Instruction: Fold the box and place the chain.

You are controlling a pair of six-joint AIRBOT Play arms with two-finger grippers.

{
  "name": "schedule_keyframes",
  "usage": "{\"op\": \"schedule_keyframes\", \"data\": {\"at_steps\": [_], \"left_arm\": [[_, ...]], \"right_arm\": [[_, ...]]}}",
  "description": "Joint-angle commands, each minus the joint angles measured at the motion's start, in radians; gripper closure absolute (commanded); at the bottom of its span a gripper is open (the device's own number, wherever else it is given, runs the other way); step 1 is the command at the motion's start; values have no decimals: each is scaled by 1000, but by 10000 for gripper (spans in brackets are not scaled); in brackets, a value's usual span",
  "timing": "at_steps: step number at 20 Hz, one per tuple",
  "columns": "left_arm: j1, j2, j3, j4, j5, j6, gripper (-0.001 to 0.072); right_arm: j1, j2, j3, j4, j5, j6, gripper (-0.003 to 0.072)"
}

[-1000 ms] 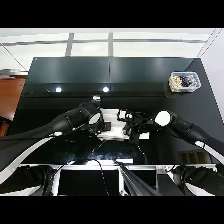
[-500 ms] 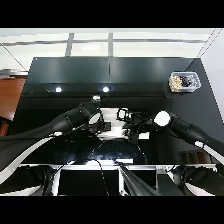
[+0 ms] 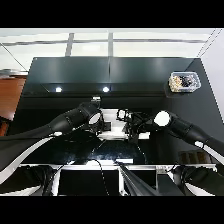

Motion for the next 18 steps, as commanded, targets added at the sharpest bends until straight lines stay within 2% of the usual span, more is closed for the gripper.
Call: {"op": "schedule_keyframes", "data": {"at_steps": [1, 3, 5, 11, 14, 16, 18], "left_arm": [[0, -1, 1, 0, 0, 0, 680], [1, -1, 1, 0, -1, 1, 679], [1, -1, 1, 0, -1, 1, 679], [1, -1, 1, 1, -1, 1, 680], [0, -1, 1, 1, -1, 2, 679], [1, -1, 1, 1, -1, 2, 680], [1, -1, 1, 1, -1, 3, 680]], "right_arm": [[-5, 14, 2, -40, 3, 82, 666], [-38, 50, 2, -85, 14, 255, 666], [-114, 90, 2, -107, 80, 515, 666], [-435, 257, 1, -126, 320, 801, 666], [-644, 272, -18, -207, 460, 1020, 665], [-719, 272, -69, -286, 459, 1151, 665], [-726, 266, -130, -269, 455, 1179, 666]]}}
